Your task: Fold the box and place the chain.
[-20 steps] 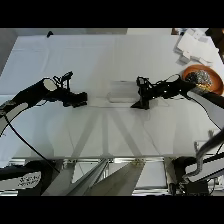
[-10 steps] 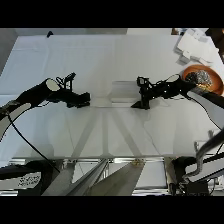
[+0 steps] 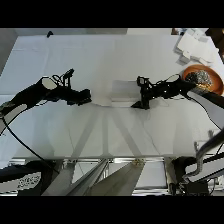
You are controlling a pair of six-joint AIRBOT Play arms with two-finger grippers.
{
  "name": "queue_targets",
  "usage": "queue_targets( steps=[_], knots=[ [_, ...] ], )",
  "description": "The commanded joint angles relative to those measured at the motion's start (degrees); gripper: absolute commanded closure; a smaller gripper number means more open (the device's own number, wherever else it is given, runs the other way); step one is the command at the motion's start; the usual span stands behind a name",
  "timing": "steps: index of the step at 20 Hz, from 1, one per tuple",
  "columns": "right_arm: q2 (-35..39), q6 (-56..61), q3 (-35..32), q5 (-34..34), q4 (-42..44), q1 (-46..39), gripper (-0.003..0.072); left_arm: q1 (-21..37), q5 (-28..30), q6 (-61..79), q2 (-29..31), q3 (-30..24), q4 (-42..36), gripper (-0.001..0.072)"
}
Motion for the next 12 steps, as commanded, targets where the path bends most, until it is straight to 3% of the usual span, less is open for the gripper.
queue_targets(
  steps=[1, 5, 12],
  knots=[
    [0.0, -0.04, 0.02, 0.0, -0.07, 0.04, 0.0096, -0.07, 0.33, 7.76, 0.7, 0.04, -11.02, 0.0703],
    [0.0, -0.04, 0.02, 0.02, -0.07, 0.04, 0.0096, -0.15, 0.31, 15.04, 0.7, 0.04, -21.66, 0.0703],
    [0.0, -0.04, 0.02, 0.0, -0.07, 0.04, 0.0096, -3.34, 4.59, 16.13, -1.14, 0.04, -14.6, 0.0703]
  ],
)
